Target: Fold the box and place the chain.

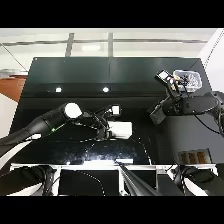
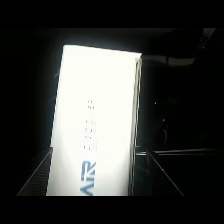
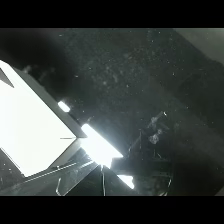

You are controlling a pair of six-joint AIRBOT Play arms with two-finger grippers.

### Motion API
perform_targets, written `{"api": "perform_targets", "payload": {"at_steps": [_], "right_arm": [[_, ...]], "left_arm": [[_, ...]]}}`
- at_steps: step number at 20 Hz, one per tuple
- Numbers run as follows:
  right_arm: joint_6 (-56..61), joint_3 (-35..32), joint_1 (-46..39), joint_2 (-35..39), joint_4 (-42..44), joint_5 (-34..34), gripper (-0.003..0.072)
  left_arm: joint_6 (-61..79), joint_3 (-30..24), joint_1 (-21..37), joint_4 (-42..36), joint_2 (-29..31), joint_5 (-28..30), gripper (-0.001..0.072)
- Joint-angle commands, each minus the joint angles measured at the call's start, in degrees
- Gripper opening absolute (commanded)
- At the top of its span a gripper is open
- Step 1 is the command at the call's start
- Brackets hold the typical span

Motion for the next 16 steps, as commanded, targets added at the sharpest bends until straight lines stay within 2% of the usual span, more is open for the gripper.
{"api": "perform_targets", "payload": {"at_steps": [1,16], "right_arm": [[0.0,0.0,0.0,0.0,0.2,0.0,0.0023],[0.0,0.0,0.0,0.0,0.2,0.9,0.0023]], "left_arm": [[0.6,0.9,-1.0,-1.2,-1.7,0.4,0.0720],[2.1,0.8,-1.2,0.1,-3.6,0.0,0.0720]]}}
